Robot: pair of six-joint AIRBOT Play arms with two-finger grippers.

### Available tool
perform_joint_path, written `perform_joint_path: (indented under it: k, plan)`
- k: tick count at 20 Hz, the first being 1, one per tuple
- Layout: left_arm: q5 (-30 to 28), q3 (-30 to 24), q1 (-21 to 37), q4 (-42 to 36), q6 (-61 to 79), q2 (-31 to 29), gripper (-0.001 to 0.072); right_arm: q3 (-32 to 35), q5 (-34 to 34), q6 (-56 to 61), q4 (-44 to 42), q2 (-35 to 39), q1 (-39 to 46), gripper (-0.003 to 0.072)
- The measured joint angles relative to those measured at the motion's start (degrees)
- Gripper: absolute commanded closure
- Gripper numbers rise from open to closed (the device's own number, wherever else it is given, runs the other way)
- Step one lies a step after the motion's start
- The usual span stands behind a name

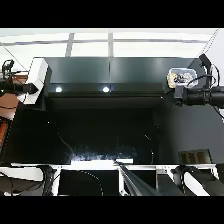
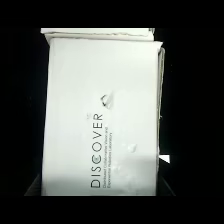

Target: Fold the box and place the chain.

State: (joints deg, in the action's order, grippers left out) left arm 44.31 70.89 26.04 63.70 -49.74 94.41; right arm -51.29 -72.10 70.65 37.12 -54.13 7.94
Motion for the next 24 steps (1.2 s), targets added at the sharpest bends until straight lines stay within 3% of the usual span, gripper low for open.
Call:
perform_joint_path:
  k: [6,7,8,13,18,19,20,22,24]
  plan:
    - [-3.23,1.42,-1.14,0.33,0.0,1.31,0.0417,0.0,0.31,0.81,0.02,0.0,-0.17,0.0678]
    - [-3.43,1.49,-1.2,0.33,0.0,1.42,0.0367,0.0,0.31,0.9,0.02,0.02,-0.17,0.0678]
    - [-3.52,1.55,-1.22,0.42,0.0,1.46,0.0004,0.0,0.31,0.98,0.0,0.0,-0.17,0.0678]
    - [-3.52,1.73,-1.33,2.25,-0.7,0.22,-0.0001,0.0,0.13,1.18,0.0,0.0,-0.24,0.0678]
    - [4.35,1.73,-1.44,4.63,-3.26,-6.82,0.0003,0.0,1.05,-0.74,-0.02,0.0,-1.66,0.0678]
    - [6.4,1.73,-1.44,4.85,-4.22,-8.66,0.0017,0.0,1.09,-1.22,-0.02,0.02,-2.19,0.0678]
    - [9.25,1.73,-1.44,4.98,-5.44,-10.71,0.0118,0.0,1.03,-1.79,-0.04,0.07,-2.73,0.0678]
    - [15.3,1.73,-1.44,5.42,-9.27,-14.51,0.069,0.0,0.44,-3.48,0.02,0.39,-3.41,0.0678]
    - [22.21,1.44,-1.51,5.51,-13.66,-17.88,0.0683,0.0,-0.17,-4.83,0.96,1.46,-3.74,0.0678]
